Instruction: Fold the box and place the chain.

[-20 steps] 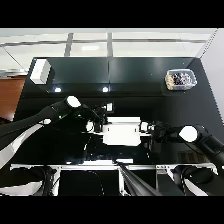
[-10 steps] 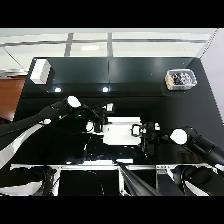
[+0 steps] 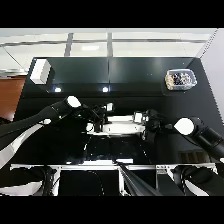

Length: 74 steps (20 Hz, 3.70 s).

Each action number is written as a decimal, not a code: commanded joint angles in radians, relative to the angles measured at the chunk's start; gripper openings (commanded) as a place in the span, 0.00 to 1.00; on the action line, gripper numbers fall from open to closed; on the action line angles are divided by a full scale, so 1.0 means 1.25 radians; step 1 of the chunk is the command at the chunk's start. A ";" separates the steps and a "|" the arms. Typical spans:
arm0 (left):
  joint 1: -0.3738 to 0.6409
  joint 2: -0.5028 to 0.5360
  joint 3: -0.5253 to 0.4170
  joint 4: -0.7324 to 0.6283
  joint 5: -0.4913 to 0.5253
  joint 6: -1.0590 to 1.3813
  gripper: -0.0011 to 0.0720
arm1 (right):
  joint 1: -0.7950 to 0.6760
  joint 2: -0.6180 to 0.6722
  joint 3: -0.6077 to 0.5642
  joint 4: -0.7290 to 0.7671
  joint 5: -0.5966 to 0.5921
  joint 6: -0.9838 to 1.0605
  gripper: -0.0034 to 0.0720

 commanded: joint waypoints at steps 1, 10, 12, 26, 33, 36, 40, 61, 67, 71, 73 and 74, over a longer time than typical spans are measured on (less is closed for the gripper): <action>0.000 -0.001 0.000 0.001 -0.001 0.001 0.05 | -0.046 -0.017 0.014 0.067 0.006 -0.059 0.99; 0.000 -0.001 0.000 0.001 -0.001 0.001 0.05 | -0.134 -0.099 0.013 0.296 0.065 -0.312 0.94; 0.000 -0.001 0.000 0.001 -0.001 0.001 0.05 | -0.135 -0.125 0.013 0.317 0.064 -0.360 0.94; 0.000 -0.001 0.000 0.001 0.000 0.001 0.05 | -0.112 -0.226 0.014 0.205 0.079 -0.385 0.94; 0.000 -0.001 0.000 0.001 0.000 0.001 0.05 | -0.101 -0.226 0.015 0.224 0.063 -0.385 0.94; 0.000 -0.001 0.000 0.001 0.000 0.001 0.05 | -0.101 -0.235 0.016 0.223 0.063 -0.385 0.94; 0.000 -0.001 0.000 0.001 0.000 0.001 0.05 | -0.101 -0.260 0.016 0.222 0.063 -0.385 0.94; 0.020 0.070 0.000 0.024 -0.023 -0.108 0.87 | -0.101 -0.266 0.016 0.219 0.064 -0.385 0.60; 0.087 0.239 0.000 0.270 -0.180 -0.482 0.89 | -0.102 -0.266 0.016 0.217 0.063 -0.385 0.19; 0.078 0.208 -0.014 0.104 -0.344 -0.645 0.05 | -0.108 -0.266 0.015 0.217 0.056 -0.386 0.19; 0.056 0.173 -0.033 -0.063 -0.278 -0.622 0.05 | -0.108 -0.266 0.015 0.219 0.057 -0.386 0.19; 0.047 0.153 -0.032 -0.125 -0.225 -0.598 0.05 | -0.108 -0.266 0.015 0.219 0.057 -0.386 0.19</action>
